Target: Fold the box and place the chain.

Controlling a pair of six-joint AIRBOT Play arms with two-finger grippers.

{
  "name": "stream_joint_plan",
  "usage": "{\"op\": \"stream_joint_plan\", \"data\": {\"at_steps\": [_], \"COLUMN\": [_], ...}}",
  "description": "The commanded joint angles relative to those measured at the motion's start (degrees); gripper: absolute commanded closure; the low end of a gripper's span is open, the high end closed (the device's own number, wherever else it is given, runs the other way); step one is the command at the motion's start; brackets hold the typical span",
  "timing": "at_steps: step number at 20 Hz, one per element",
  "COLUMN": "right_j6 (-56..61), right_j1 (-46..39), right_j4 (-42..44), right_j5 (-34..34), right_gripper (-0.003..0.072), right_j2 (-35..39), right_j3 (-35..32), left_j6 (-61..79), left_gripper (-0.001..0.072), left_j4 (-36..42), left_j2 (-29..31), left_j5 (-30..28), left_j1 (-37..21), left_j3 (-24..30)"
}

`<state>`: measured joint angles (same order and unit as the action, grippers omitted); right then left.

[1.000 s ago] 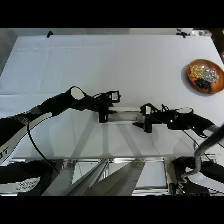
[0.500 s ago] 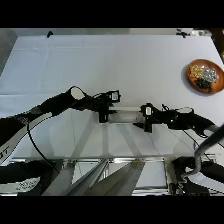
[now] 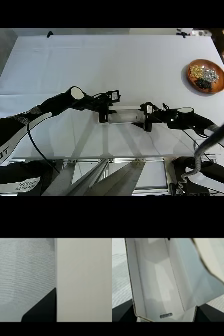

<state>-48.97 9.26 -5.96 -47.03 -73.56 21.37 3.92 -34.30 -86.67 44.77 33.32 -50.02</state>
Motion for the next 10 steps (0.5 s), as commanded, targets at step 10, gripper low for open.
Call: {"op": "stream_joint_plan", "data": {"at_steps": [10], "right_j6": [1.2], "right_j1": [0.1], "right_j4": [-2.8], "right_j5": [1.4], "right_gripper": [0.0289], "right_j2": [-0.4], "right_j3": [0.1], "left_j6": [0.1], "left_gripper": [0.0695], "left_j4": [0.0], "left_j2": [0.0], "left_j5": [0.1], "left_j1": [0.0], "left_j3": [0.0]}}
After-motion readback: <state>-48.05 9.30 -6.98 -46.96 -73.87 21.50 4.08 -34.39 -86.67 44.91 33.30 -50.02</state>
